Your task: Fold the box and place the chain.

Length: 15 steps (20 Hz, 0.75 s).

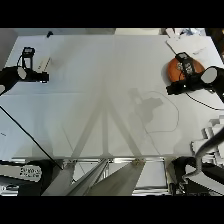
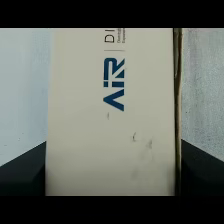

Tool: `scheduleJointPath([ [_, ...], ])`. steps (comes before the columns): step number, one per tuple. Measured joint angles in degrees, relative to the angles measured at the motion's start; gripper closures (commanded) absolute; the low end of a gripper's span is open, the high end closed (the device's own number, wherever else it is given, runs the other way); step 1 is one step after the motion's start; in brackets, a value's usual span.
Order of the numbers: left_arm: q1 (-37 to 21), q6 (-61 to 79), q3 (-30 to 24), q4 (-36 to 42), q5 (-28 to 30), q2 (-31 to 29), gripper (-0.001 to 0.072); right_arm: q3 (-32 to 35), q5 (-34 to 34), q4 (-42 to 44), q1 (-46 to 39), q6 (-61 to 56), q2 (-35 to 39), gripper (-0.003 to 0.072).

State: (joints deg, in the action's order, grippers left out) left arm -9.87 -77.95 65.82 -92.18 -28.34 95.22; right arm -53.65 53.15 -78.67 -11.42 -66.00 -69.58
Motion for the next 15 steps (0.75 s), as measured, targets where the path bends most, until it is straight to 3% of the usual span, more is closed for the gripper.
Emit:
scheduleJointPath([
  [7,0.00,-0.04,0.00,0.02,-4.09,-1.01,0.0005,0.00,0.00,0.00,0.00,0.00,0.00,0.0671],
  [15,0.00,-0.04,-0.02,1.51,-8.79,-11.63,0.0013,0.00,-0.02,0.00,0.00,0.02,0.00,0.0671],
])
